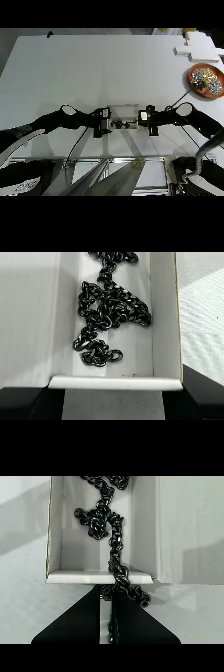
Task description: Fold the box and place the chain.
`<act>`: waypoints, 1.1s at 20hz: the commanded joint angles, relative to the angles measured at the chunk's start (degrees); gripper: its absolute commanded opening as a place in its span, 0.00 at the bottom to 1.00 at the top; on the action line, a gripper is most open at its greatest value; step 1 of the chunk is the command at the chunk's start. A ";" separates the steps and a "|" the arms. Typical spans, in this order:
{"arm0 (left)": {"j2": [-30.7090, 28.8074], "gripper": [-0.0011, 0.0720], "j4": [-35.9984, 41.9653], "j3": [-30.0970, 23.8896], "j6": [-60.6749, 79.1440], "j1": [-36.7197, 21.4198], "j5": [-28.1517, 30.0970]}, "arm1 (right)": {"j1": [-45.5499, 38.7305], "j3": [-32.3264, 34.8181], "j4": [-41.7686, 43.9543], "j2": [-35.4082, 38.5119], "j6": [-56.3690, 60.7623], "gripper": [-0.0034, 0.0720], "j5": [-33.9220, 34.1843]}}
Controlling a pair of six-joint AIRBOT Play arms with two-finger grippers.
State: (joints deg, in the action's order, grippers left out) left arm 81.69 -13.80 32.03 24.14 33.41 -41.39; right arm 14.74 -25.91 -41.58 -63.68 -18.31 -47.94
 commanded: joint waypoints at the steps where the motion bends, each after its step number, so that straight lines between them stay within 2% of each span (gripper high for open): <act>1: 0.00 0.20 0.00 0.02 0.00 0.02 0.00 | 0.13 0.02 -1.18 -0.17 6.08 0.07 0.83; 3: 0.00 0.20 0.00 0.02 0.00 0.04 0.00 | 0.13 0.02 -6.43 0.37 13.35 0.07 1.53; 5: 0.00 0.20 0.00 0.02 0.00 0.04 0.00 | 0.13 0.00 -16.24 2.86 23.78 0.07 1.42; 6: 0.00 0.20 0.00 0.02 0.00 0.02 0.00 | 0.13 -0.15 -21.62 5.01 30.51 0.07 0.68; 8: 0.00 0.20 0.00 0.02 0.00 0.02 0.00 | 0.13 -1.70 -25.33 9.25 39.91 0.07 -2.78; 11: 0.00 0.20 0.00 0.02 0.00 0.04 0.00 | 0.13 -8.07 -20.92 13.29 44.39 0.07 -14.12; 14: 0.00 0.20 0.00 0.02 0.00 0.04 0.00 | 0.55 -14.60 -11.34 13.97 52.22 0.07 -22.12; 17: 0.00 0.20 0.00 0.02 0.00 0.04 0.00 | 4.85 -19.61 -6.56 13.97 56.02 0.07 -21.44; 22: 0.00 0.20 0.00 0.02 0.00 0.04 0.00 | 13.79 -23.45 1.22 13.88 56.00 0.07 -12.63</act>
